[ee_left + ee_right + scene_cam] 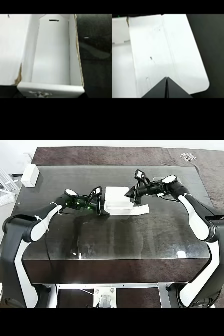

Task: Fold the box and place the chain.

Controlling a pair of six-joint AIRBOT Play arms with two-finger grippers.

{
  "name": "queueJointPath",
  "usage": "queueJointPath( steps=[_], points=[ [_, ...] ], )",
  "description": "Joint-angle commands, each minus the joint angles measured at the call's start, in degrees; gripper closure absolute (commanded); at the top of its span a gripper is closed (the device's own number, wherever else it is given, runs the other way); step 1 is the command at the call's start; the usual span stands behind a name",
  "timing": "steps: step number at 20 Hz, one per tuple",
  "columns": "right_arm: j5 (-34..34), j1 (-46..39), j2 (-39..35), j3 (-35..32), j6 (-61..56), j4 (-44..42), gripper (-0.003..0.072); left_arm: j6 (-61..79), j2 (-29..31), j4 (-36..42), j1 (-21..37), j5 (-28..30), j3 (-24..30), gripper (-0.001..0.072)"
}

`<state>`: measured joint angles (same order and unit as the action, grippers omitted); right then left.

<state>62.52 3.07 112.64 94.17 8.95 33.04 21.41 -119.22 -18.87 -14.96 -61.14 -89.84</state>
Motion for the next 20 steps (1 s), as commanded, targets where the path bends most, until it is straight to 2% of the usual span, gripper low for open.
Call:
queueJointPath(
  steps=[1, 7, 11, 15, 17, 18, 19, 20],
  points=[
    [2.47, 0.20, 2.19, 0.74, -2.49, 4.20, 0.0683, 0.02, 0.00, 0.00, 0.00, 0.02, -0.02, 0.0226],
    [5.27, -0.04, 0.07, 3.52, -2.67, 2.99, 0.0682, 0.02, 0.00, 0.00, 0.00, 0.04, -0.02, 0.0226],
    [12.57, -2.21, -6.27, 2.25, -9.05, 3.63, 0.0686, 0.02, 0.00, -0.02, 0.00, 0.04, -0.02, 0.0226],
    [9.90, -4.96, -15.72, -9.07, -6.78, 3.61, 0.0686, 0.02, 0.00, -0.02, 0.00, 0.04, -0.02, 0.0226],
    [9.03, -6.19, -17.49, -14.82, -3.54, 3.65, 0.0680, 0.02, 0.00, 0.00, 0.00, 0.02, -0.02, 0.0226],
    [8.90, -6.91, -17.40, -16.76, -1.25, 3.65, 0.0590, 0.04, 0.00, 0.00, 0.00, 0.02, -0.02, 0.0226],
    [7.82, -7.76, -17.40, -19.06, 1.29, 3.52, 0.0327, 0.02, 0.00, -0.02, 0.00, 0.02, -0.02, 0.0226],
    [5.90, -8.35, -17.40, -20.83, 3.15, 3.41, 0.0233, 0.02, 0.00, 0.00, 0.00, 0.04, -0.02, 0.0226]
  ],
)
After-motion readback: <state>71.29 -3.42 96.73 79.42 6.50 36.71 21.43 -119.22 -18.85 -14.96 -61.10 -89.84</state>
